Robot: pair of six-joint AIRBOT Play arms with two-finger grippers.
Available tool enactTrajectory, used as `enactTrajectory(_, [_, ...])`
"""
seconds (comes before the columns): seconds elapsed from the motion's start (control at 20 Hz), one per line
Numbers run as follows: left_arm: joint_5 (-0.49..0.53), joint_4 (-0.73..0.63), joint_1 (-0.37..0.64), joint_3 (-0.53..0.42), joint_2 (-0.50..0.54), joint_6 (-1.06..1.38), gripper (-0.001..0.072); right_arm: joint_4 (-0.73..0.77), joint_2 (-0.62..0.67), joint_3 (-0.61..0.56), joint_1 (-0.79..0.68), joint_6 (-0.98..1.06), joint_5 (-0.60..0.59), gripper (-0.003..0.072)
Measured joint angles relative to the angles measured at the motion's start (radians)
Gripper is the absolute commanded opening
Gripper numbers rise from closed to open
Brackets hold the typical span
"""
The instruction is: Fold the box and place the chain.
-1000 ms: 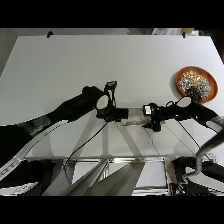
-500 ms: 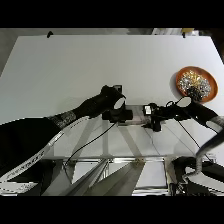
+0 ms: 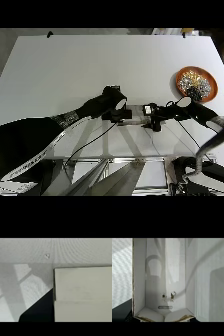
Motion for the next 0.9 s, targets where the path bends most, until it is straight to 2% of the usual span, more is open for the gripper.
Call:
enactTrajectory(0.1, [0.007, 0.012, -0.004, 0.0, -0.002, 0.002, 0.0218, 0.0, 0.0, 0.0, 0.0, -0.002, -0.001, 0.0338])
enactTrajectory(0.75, [0.005, 0.074, -0.037, 0.0, -0.008, 0.012, 0.0205, -0.001, 0.0, 0.0, 0.0, -0.003, -0.001, 0.0338])
enactTrajectory(0.8, [0.005, 0.077, -0.041, 0.0, -0.01, 0.012, 0.0192, -0.001, 0.0, 0.0, 0.0, -0.003, -0.001, 0.0338])
enactTrajectory(0.9, [0.009, 0.078, -0.047, 0.0, -0.015, 0.01, 0.0003, -0.001, 0.0, 0.0, 0.0, -0.003, -0.001, 0.0338])
